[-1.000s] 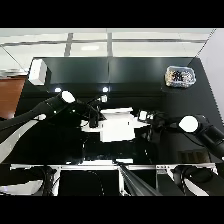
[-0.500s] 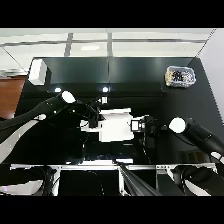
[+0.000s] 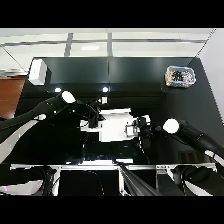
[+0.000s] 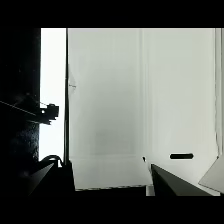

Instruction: Fold the box and place the chain.

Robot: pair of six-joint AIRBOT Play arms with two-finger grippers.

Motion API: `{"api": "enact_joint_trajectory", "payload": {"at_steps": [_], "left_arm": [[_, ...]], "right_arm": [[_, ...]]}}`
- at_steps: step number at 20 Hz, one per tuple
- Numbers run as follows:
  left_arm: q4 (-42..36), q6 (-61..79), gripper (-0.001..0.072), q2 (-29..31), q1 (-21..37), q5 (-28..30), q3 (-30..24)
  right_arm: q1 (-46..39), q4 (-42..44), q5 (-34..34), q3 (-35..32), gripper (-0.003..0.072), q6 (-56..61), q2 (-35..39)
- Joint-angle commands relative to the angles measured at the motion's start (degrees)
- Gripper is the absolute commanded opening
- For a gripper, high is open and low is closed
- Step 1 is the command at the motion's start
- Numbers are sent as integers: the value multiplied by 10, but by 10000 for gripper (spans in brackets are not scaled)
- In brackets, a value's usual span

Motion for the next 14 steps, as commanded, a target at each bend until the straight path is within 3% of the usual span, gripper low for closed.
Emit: {"api": "enact_joint_trajectory", "payload": {"at_steps": [1,9,14], "left_arm": [[0,0,26,0,0,0,0],[0,0,26,0,0,-1,0],[0,0,26,0,0,-2,0]], "right_arm": [[14,12,-29,0,706,-19,-16],[12,12,-96,3,706,0,-30],[12,12,-90,12,706,15,5]]}}
